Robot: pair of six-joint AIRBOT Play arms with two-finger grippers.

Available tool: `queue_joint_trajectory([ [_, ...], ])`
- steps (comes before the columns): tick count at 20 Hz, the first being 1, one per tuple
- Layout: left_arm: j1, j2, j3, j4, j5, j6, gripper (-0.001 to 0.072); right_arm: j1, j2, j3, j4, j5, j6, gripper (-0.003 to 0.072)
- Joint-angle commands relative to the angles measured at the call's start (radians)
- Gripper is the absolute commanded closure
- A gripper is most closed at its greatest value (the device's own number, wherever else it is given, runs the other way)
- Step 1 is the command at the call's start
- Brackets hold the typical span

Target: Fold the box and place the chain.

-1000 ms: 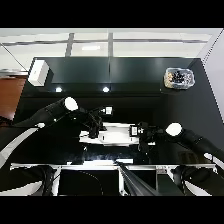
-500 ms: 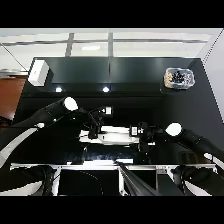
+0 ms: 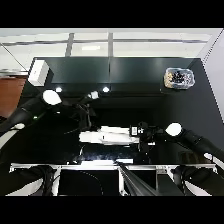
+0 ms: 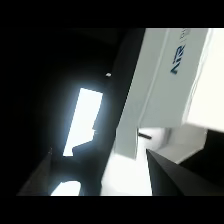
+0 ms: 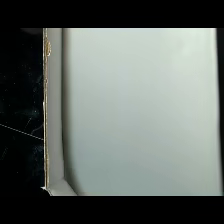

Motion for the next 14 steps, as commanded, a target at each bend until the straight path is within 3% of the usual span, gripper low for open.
queue_joint_trajectory([
  [1,0.107,0.063,0.001,0.021,-0.182,-0.294,0.0034,0.001,-0.001,0.000,0.000,0.000,0.000,0.0220],
  [2,0.134,0.065,0.001,0.021,-0.251,-0.387,0.0208,0.001,-0.001,0.000,0.000,0.000,0.000,0.0220],
  [3,0.158,0.064,0.000,0.021,-0.332,-0.455,0.0585,0.001,-0.001,0.000,0.000,0.000,0.000,0.0221],
  [4,0.172,0.063,-0.004,0.011,-0.406,-0.456,0.0684,0.001,-0.001,0.000,0.000,0.000,0.000,0.0220],
  [6,0.158,0.065,-0.036,-0.073,-0.480,-0.449,0.0684,0.001,-0.001,0.000,0.000,0.001,0.000,0.0220],
  [8,0.111,0.064,-0.095,-0.230,-0.425,-0.441,0.0684,0.001,-0.001,0.000,0.000,0.001,0.000,0.0220],
  [10,0.047,0.064,-0.145,-0.361,-0.309,-0.404,0.0684,0.001,-0.001,0.000,0.000,0.001,0.000,0.0220],
  [14,-0.028,0.063,-0.160,-0.493,0.043,-0.361,0.0684,0.001,-0.001,0.000,0.000,0.001,0.000,0.0220],
])
